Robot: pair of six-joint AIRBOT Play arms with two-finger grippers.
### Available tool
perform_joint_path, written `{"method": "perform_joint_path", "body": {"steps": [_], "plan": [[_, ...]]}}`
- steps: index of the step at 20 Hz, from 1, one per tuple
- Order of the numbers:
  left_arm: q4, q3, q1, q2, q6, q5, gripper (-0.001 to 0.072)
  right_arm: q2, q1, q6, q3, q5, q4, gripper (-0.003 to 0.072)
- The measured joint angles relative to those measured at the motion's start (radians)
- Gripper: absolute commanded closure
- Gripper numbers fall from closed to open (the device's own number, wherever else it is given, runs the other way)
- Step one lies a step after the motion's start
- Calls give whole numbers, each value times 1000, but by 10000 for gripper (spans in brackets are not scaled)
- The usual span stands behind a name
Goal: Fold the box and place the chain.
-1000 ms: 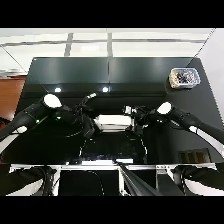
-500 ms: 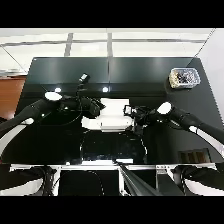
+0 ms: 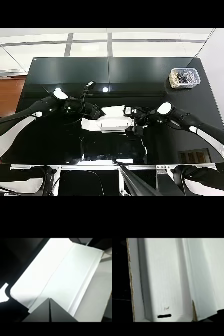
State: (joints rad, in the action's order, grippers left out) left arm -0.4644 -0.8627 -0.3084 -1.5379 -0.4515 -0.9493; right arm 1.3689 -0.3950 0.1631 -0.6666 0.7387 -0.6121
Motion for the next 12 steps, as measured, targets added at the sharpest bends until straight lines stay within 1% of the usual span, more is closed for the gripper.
{"method": "perform_joint_path", "body": {"steps": [3,5,7,9,10,11,12], "plan": [[-56,-43,49,35,-47,-71,687,0,0,-3,0,-2,2,518],[-108,-55,96,105,-89,-85,687,0,0,-3,0,-4,3,519],[-150,-28,142,210,-119,-92,685,0,0,-3,0,-6,3,519],[-177,45,166,323,-86,-88,677,0,0,-3,0,-8,3,518],[-184,89,167,373,-28,-90,541,0,0,-3,0,-8,3,519],[-196,140,164,419,51,-90,186,0,0,-3,0,-8,3,519],[-203,183,158,450,138,-87,-4,0,0,-3,0,-9,3,518]]}}
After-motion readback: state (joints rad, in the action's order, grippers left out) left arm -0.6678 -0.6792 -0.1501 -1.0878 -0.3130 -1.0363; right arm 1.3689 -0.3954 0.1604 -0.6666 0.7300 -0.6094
